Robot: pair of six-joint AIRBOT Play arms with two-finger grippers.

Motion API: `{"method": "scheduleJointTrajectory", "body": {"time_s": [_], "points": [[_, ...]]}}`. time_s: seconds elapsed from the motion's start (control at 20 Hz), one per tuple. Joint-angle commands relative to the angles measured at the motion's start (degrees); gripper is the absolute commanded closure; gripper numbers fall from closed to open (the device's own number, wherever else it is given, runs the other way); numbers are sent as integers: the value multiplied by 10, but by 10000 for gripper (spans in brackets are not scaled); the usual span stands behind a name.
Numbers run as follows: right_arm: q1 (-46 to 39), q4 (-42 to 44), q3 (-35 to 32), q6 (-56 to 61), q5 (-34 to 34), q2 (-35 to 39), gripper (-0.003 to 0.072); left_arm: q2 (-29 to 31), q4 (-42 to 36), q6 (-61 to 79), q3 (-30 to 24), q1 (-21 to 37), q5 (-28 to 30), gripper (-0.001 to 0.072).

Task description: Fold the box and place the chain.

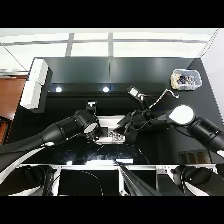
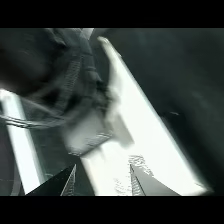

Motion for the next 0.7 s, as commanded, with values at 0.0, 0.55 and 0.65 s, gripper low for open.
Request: {"method": "scheduleJointTrajectory", "body": {"time_s": [0.0, 0.55, 0.65], "points": [[-91, -75, 11, 7, 52, 22, 274, 0, 0, 0, 0, 0, 0, 681], [-336, -386, -9, 297, -240, -89, -34, 0, 0, 0, 0, 0, 0, 681], [-336, -443, 18, 328, -261, -120, -34, 0, 0, 0, 0, 0, 0, 681]]}}
